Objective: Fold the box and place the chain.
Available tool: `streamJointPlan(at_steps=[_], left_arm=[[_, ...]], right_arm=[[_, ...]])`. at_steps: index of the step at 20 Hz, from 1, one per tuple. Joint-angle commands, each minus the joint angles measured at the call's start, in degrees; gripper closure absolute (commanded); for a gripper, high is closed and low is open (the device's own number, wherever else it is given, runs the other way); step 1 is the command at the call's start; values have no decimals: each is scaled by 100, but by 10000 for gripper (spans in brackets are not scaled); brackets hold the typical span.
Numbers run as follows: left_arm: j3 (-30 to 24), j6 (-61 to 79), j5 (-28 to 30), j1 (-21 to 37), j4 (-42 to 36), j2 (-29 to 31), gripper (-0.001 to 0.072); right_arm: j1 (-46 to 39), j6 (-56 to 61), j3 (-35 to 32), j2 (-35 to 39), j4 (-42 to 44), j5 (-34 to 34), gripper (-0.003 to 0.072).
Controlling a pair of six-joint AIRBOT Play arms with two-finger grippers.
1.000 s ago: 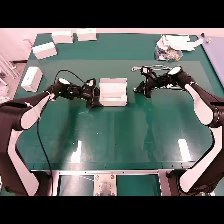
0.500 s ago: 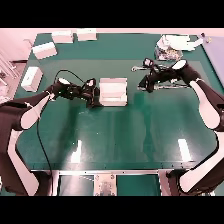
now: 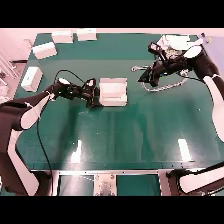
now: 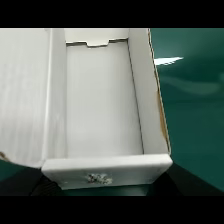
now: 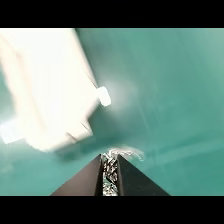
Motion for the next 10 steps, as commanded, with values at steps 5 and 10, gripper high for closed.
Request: streamJointPlan(at_steps=[5, 10], left_arm=[[0, 2, 0, 7, 2, 4, 242], [0, 2, 0, 4, 2, 4, 242]], right_arm=[[986, 1353, 9, 1261, 7, -50, 679], [1650, 1753, 22, 1563, 4, -994, 680]])
